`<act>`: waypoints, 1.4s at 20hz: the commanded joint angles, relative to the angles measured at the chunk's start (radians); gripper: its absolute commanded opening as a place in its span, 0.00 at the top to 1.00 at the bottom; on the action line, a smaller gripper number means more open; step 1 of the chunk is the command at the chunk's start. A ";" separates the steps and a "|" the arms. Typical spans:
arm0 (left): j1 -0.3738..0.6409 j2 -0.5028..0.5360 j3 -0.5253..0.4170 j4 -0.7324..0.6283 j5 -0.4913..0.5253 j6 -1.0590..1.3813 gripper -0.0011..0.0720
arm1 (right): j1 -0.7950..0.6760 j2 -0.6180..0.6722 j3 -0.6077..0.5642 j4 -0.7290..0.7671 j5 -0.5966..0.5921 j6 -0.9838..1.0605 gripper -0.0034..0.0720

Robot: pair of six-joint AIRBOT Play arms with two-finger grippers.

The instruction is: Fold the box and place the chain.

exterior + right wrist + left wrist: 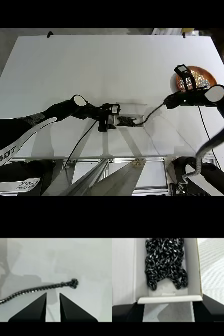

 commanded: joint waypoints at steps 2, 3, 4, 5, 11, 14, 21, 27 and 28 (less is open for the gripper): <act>0.000 0.001 0.000 0.000 0.000 0.000 0.70 | -0.011 -0.135 0.000 -0.090 -0.066 0.071 0.63; 0.000 0.001 0.000 0.000 0.000 0.000 0.70 | -0.011 -0.153 0.000 -0.090 -0.078 0.071 0.63; 0.000 0.001 0.000 0.000 0.000 0.000 0.70 | -0.011 -0.162 0.000 -0.092 -0.090 0.071 0.63; 0.000 0.001 0.000 0.000 0.000 0.000 0.70 | -0.011 -0.166 0.000 -0.100 -0.108 0.071 0.63; 0.000 0.001 0.000 0.000 0.000 0.000 0.70 | -0.011 -0.185 0.000 -0.101 -0.165 0.071 0.63; 0.000 0.001 0.000 0.000 0.000 0.000 0.70 | -0.011 -0.231 0.000 -0.100 -0.165 0.097 0.63; 0.000 0.001 0.000 0.000 0.000 0.000 0.70 | 0.011 -0.254 0.000 -0.075 -0.169 0.096 0.87; 0.000 0.001 0.000 0.000 0.000 0.000 0.70 | 0.011 -0.106 0.000 -0.050 -0.042 0.096 0.94; 0.000 0.001 0.000 0.000 0.000 0.000 0.70 | 0.011 -0.056 0.000 -0.023 -0.011 0.096 0.94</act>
